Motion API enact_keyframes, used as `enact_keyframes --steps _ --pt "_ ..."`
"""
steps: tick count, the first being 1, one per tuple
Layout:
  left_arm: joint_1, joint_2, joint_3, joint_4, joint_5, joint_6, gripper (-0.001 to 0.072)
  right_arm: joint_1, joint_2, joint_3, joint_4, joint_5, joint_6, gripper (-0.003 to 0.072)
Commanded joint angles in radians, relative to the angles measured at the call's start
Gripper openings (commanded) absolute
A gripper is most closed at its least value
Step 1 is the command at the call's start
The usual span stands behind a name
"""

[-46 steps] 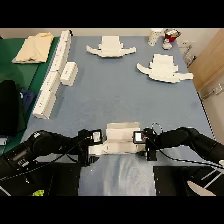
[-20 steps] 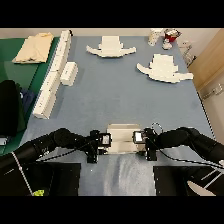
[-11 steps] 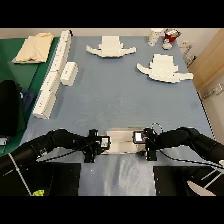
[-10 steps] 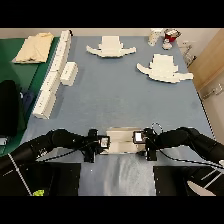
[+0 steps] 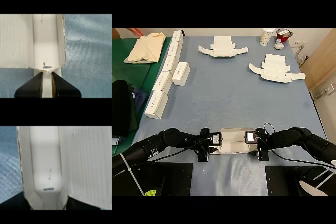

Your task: Fold the box.

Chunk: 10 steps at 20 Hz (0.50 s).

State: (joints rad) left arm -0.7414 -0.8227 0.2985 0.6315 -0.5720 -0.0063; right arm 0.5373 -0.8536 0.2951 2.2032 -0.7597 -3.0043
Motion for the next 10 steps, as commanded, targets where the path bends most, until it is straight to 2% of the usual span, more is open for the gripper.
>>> enact_keyframes --steps 1,3,10 --pt "-0.001 -0.032 0.001 -0.105 0.034 0.075 0.0183 0.0 0.001 0.001 0.0 0.0 0.0 0.0501" --pt "-0.002 -0.051 0.004 -0.187 0.04 0.133 0.0182 0.0 0.001 0.001 0.0 0.0 0.0 0.0502" --pt "-0.026 -0.091 0.009 -0.259 0.065 0.176 0.0163 0.0 0.0 0.001 0.0 0.0 0.0 0.0502"
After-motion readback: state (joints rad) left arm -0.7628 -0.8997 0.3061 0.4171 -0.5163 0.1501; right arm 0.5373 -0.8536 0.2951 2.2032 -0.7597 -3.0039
